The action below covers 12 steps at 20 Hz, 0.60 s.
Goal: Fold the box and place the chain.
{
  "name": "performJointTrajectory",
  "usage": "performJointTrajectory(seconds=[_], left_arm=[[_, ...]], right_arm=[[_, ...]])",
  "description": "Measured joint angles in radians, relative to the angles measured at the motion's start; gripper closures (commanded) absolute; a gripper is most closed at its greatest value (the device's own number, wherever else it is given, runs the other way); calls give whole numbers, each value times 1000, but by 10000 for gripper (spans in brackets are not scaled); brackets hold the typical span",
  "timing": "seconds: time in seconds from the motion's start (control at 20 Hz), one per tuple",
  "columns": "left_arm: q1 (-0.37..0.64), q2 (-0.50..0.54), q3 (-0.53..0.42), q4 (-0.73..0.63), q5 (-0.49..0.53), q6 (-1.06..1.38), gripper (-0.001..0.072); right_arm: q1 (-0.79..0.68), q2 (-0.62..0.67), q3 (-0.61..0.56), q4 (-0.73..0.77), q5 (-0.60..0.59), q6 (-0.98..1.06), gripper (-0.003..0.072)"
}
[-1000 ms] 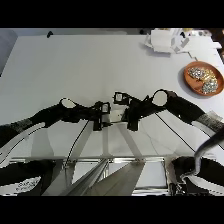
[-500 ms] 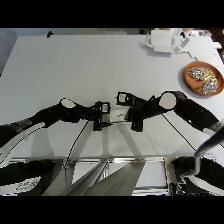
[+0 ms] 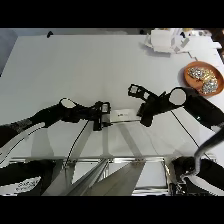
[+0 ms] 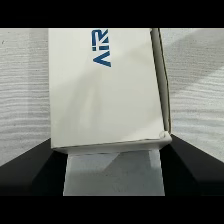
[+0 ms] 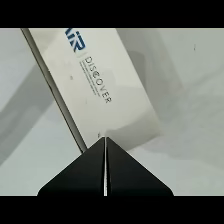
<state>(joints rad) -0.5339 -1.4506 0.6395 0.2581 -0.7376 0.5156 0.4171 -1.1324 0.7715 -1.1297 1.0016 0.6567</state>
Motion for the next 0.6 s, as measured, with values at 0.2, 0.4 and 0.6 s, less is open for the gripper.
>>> performJointTrajectory(seconds=[0.2,0.4,0.6], left_arm=[[0,0,0,0,1,-1,597],[0,0,0,2,1,-2,597],[0,0,0,1,1,4,597]], right_arm=[[-9,-24,-16,1,7,2,667],[-11,-36,-23,3,26,-2,667],[-11,-23,-17,16,42,2,668]])
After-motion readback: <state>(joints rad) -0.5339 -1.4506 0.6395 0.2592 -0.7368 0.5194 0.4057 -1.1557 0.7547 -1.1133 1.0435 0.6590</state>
